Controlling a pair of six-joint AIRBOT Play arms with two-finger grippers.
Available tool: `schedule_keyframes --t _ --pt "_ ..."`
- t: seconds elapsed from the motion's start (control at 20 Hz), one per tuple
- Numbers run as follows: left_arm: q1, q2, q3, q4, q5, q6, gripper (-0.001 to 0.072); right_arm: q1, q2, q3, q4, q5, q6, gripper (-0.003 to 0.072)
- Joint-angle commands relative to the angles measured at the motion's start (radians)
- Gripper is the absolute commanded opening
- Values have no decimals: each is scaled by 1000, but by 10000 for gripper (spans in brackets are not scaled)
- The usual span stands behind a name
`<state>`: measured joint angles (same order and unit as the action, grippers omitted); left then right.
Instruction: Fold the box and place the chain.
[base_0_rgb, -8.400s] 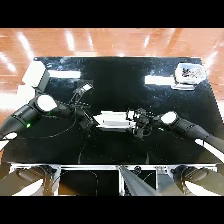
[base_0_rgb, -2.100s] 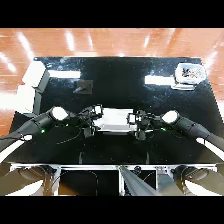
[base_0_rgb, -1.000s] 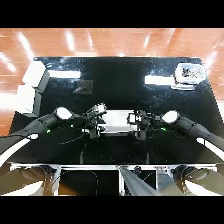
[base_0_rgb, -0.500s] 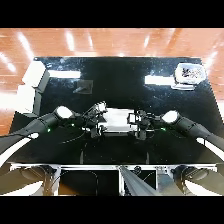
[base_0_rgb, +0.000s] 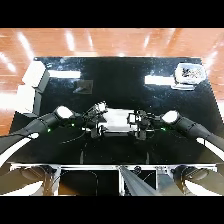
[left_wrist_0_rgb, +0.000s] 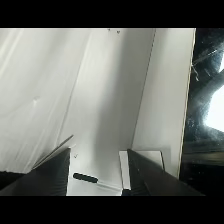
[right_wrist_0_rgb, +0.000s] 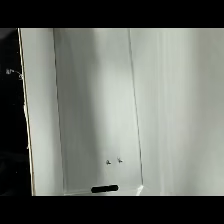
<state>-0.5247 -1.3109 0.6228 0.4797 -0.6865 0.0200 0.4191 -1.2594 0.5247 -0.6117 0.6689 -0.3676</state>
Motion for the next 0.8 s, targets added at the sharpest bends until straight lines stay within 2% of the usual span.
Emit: schedule_keyframes --t 0.0,0.05,0.15,0.2,0.35,0.55,0.65,0.75 --pt "0 0 0 2 2 0 512 1 0 0 1 0 1 625" --pt "0 0 0 2 2 -1 453 1 0 0 1 0 1 625" --pt "1 1 0 2 0 -1 70 1 0 0 1 0 1 625" --pt "4 6 0 6 -2 -5 25 1 0 0 1 0 1 625" --pt "49 47 0 59 -3 -130 24 1 0 0 1 0 1 625" --pt "172 167 0 282 -43 -489 23 1 0 0 1 0 1 625" --pt "240 226 0 390 -124 -762 23 1 0 0 1 0 1 625" --pt "298 280 0 523 -254 -987 23 1 0 0 2 0 1 625"
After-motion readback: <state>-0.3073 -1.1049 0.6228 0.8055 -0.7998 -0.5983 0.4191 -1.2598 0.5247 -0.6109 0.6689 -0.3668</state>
